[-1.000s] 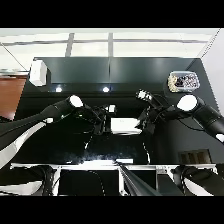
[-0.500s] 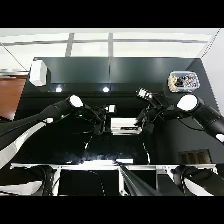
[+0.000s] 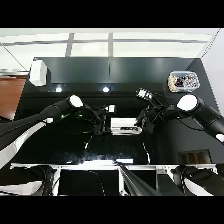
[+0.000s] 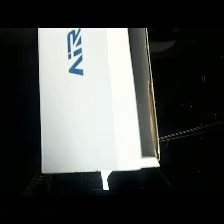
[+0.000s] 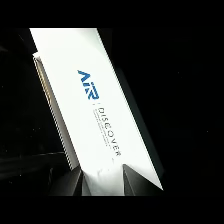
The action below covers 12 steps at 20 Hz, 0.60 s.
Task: Fold the box and place the chain.
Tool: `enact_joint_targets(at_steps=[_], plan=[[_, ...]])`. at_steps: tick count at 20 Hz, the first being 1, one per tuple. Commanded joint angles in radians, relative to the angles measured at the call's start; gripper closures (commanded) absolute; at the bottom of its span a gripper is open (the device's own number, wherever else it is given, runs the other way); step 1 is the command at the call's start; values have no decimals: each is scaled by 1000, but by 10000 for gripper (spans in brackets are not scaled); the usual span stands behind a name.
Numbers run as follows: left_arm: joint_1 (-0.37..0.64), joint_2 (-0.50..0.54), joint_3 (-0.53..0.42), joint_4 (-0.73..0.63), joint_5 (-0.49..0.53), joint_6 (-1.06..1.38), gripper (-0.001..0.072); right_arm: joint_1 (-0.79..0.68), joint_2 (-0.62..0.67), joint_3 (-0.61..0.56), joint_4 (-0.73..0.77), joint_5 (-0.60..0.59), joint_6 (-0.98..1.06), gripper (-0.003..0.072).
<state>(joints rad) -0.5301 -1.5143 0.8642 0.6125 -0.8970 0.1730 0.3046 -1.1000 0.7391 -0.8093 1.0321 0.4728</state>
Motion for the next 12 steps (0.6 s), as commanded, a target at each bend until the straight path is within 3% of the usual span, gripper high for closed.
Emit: enact_joint_targets(at_steps=[1,2,12], plan=[[0,-1,0,1,-1,-2,170,1,-1,0,-3,7,1,360],[0,-1,0,1,-1,-2,170,1,-1,0,-3,7,1,308],[0,-1,0,1,-1,-2,170,1,-1,0,-9,14,1,308]])
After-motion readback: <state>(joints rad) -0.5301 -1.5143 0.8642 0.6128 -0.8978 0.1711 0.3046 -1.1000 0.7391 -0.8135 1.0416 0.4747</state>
